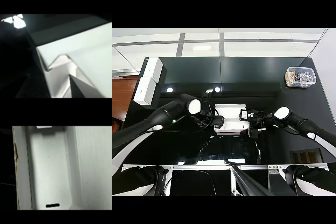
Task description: Fold the box and place the chain.
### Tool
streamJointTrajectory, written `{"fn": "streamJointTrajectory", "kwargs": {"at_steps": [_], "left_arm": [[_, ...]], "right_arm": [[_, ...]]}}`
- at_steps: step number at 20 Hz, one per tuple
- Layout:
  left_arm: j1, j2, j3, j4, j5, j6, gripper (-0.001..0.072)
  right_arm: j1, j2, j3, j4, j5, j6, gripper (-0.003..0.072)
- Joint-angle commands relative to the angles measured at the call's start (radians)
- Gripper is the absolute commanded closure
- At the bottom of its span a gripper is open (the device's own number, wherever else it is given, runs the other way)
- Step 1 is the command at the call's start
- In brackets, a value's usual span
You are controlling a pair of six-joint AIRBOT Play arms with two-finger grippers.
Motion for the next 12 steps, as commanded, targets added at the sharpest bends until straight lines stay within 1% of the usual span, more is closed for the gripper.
{"fn": "streamJointTrajectory", "kwargs": {"at_steps": [1,2,3,6,8,10,11,12], "left_arm": [[-0.044,-0.044,0.031,0.096,-0.027,-0.182,0.0173],[-0.047,-0.05,0.035,0.097,-0.027,-0.204,0.0181],[-0.048,-0.054,0.035,0.105,-0.027,-0.233,0.0213],[-0.05,-0.069,0.043,0.123,-0.044,-0.311,0.0213],[-0.069,-0.093,0.089,0.149,-0.076,-0.314,0.0221],[-0.101,-0.124,0.144,0.231,-0.127,-0.362,0.022],[-0.114,-0.136,0.161,0.262,-0.148,-0.389,0.0221],[-0.121,-0.145,0.169,0.265,-0.154,-0.404,0.0221]], "right_arm": [[0.0,0.0,0.0,0.0,0.0,0.0,0.0638],[0.0,0.0,0.0,0.0,0.0,0.0,0.0638],[0.0,-0.001,0.0,0.0,0.0,0.0,0.0638],[0.0,0.0,0.0,0.0,0.0,0.0,0.0638],[0.0,0.0,0.0,0.0,0.0,0.0,0.0638],[0.0,0.0,0.0,0.0,0.0,0.0,0.0638],[0.0,0.0,0.0,0.0,0.0,0.0,0.0638],[0.0,-0.001,0.0,0.0,0.0,0.0,0.0638]]}}
